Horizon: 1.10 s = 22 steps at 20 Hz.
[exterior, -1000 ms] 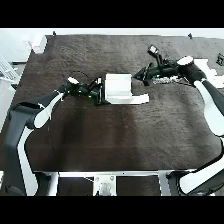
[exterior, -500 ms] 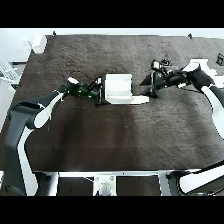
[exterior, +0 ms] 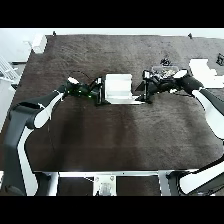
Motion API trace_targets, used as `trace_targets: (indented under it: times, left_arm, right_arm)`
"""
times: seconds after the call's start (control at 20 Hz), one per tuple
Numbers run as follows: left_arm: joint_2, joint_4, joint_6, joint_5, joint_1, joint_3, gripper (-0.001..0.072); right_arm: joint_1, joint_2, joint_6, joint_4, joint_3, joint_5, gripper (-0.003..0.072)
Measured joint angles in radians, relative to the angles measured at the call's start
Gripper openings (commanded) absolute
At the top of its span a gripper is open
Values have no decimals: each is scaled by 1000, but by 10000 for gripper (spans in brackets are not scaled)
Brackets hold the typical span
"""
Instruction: Fold the box and place the chain.
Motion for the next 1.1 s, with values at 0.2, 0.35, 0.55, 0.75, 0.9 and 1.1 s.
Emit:
trace_targets:
  times: [0.2,0.35,0.55,0.75,0.9,1.1]
  left_arm:
    - [0,0,0,0,0,0,471]
    - [0,0,0,0,0,0,471]
    - [0,0,0,0,0,0,471]
    - [0,0,0,0,0,0,471]
    - [0,0,0,0,0,0,471]
    - [0,0,0,0,0,0,471]
  right_arm:
    - [15,-11,-10,-3,-1,-39,372]
    - [29,-14,-10,-1,-1,-55,370]
    - [58,-15,-11,-1,-1,-58,265]
    - [81,-18,-13,18,-1,-64,265]
    - [91,-27,-13,54,-1,-72,336]
    - [96,-36,-13,74,-1,-83,457]
